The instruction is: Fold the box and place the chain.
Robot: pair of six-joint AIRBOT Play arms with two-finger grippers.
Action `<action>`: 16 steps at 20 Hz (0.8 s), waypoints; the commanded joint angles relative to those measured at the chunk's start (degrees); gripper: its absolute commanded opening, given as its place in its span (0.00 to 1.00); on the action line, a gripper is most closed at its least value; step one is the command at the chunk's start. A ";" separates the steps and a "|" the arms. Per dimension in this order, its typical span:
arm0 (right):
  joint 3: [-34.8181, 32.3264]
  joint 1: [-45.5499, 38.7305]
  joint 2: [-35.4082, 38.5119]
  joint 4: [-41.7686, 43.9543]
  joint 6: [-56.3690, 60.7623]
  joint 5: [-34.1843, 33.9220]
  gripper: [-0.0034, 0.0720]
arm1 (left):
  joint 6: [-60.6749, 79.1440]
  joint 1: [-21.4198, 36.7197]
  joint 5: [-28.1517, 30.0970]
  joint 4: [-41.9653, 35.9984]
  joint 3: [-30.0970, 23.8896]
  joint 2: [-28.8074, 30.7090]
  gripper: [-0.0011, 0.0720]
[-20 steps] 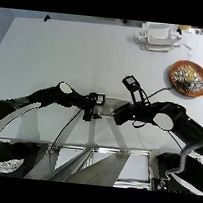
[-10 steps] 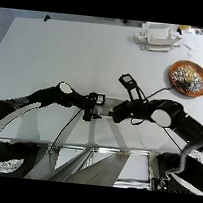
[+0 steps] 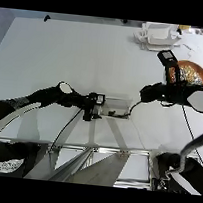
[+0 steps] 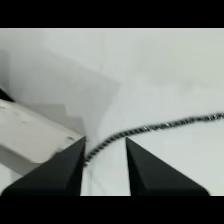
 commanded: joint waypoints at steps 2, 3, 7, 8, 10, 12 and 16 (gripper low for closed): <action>-2.78 -3.58 -7.69 -1.77 1.90 -0.44 0.48 | 0.04 0.02 -0.02 0.02 0.02 0.02 0.39; -2.78 -3.58 -10.34 -2.47 4.11 -1.51 0.48 | 0.02 0.02 -0.02 0.02 0.02 0.02 0.39; -2.78 -3.56 -18.78 -3.72 8.35 -5.25 0.48 | 0.02 0.02 0.00 0.02 0.02 0.02 0.39; -2.78 -3.58 -20.52 -3.74 8.37 -5.40 0.48 | 0.02 0.02 0.00 0.02 0.02 0.02 0.39; -2.78 -3.58 -23.45 -3.74 8.37 -5.62 0.47 | 0.04 0.02 0.00 0.02 0.02 0.02 0.39; -2.78 -3.58 -25.42 -3.72 8.37 -6.56 0.47 | 0.02 0.02 0.00 0.02 0.02 0.02 0.39; -2.78 -3.58 -27.80 -3.72 8.37 -7.74 0.46 | 0.04 0.02 0.00 0.02 0.02 0.02 0.39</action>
